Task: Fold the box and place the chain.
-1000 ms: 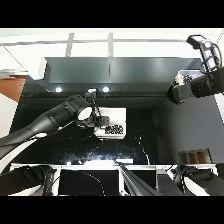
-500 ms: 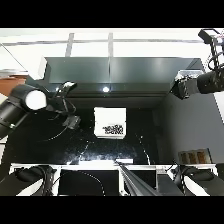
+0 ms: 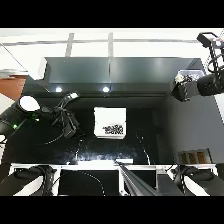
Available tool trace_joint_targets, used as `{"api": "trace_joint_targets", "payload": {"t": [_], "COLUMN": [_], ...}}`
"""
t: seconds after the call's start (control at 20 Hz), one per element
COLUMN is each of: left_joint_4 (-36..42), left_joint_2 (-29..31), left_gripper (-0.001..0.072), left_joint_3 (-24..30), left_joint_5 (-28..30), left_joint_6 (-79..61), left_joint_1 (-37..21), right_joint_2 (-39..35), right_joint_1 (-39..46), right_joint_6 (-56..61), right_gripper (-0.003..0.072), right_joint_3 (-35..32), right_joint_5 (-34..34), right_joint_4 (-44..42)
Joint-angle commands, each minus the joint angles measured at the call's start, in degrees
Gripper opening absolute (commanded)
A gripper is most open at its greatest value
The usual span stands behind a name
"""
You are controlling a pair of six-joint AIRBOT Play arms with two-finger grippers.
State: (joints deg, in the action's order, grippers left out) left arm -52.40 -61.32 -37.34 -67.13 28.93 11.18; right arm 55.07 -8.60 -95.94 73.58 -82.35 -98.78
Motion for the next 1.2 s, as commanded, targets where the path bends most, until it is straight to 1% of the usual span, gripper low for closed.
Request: {"api": "trace_joint_targets", "payload": {"t": [0.0,0.1,0.35,0.6,0.75,1.15], "left_joint_4": [5.44,7.3,7.54,11.8,13.99,14.12], "left_joint_2": [-1.77,-3.32,-6.19,-9.88,-10.34,-10.75], "left_gripper": [0.0707,0.0705,0.0704,0.0704,0.0704,0.0704], "left_joint_3": [1.77,1.77,1.77,1.77,1.77,1.77], "left_joint_5": [7.37,8.87,9.31,10.43,11.91,12.48], "left_joint_6": [-20.81,-27.02,-38.38,-42.8,-43.12,-43.06], "left_joint_1": [1.79,2.82,3.58,5.9,7.52,8.02], "right_joint_2": [-0.04,-0.04,-0.02,-0.02,-0.02,-0.02], "right_joint_1": [0.02,0.02,0.02,0.02,0.02,0.02], "right_joint_6": [0.04,0.11,0.5,0.85,2.36,2.56], "right_gripper": [0.0706,0.0706,0.0705,0.0705,0.0705,0.0704], "right_joint_3": [0.0,0.0,0.0,0.0,0.0,0.0], "right_joint_5": [0.42,0.46,0.46,1.38,1.07,1.11], "right_joint_4": [0.07,0.07,0.07,0.09,0.07,0.07]}}
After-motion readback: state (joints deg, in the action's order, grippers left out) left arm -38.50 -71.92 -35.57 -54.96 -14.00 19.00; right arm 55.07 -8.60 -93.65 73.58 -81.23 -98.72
